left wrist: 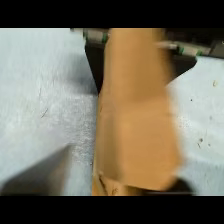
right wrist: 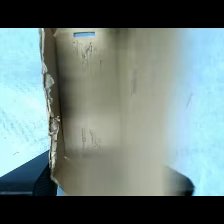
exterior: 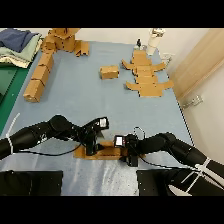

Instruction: Fold the box.

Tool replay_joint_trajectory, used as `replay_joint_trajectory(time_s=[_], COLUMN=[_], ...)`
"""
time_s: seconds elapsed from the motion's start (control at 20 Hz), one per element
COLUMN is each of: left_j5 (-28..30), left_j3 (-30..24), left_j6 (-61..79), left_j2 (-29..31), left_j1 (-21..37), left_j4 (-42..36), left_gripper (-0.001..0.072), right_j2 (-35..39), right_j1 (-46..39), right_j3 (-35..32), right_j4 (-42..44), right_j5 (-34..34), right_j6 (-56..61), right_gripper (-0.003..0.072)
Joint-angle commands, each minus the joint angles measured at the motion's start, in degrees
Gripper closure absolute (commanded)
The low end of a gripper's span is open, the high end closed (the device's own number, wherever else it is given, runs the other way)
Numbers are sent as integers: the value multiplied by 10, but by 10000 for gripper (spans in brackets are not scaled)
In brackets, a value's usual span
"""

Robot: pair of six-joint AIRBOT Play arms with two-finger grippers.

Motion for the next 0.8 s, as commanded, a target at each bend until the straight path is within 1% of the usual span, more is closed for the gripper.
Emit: replay_joint_trajectory(time_s=[0.0, 0.1, 0.2, 0.3, 0.35, 0.4, 0.45, 0.5, 0.55, 0.6, 0.65, 0.75], left_j5=[-5, -23, -37, -74, -110, -152, -209, -267, -315, -343, -356, -352], left_j3=[3, 6, 12, 15, 15, 15, 15, 15, 12, 6, -5, -34], left_j6=[-63, -105, -207, -308, -366, -431, -502, -545, -584, -622, -644, -645], left_j2=[2, 21, 66, 127, 156, 177, 195, 204, 208, 208, 207, 207], left_j1=[18, 43, 74, 104, 116, 122, 123, 122, 120, 116, 109, 90], left_j4=[3, 59, 155, 257, 308, 348, 377, 384, 374, 351, 310, 220], left_gripper=[21, 21, 21, 21, 23, 90, 388, 683, 697, 697, 697, 697], right_j2=[0, 0, 0, 0, 0, 0, 0, 0, 0, 0, 0, 0], right_j1=[0, 0, 0, 0, 0, 0, 0, 0, 0, 0, 0, 0], right_j3=[0, 0, 0, 0, 0, 0, 0, 0, 0, 0, 0, 0], right_j4=[0, 0, 0, 1, 1, 1, 1, 1, 1, 1, 1, 1], right_j5=[-3, -3, -3, -3, -3, -3, -3, -3, -3, -3, -3, -4], right_j6=[0, 0, 0, 0, 0, 0, 0, 0, -4, -17, -34, -50], right_gripper=[181, 181, 181, 180, 180, 181, 181, 180, 181, 181, 180, 181])
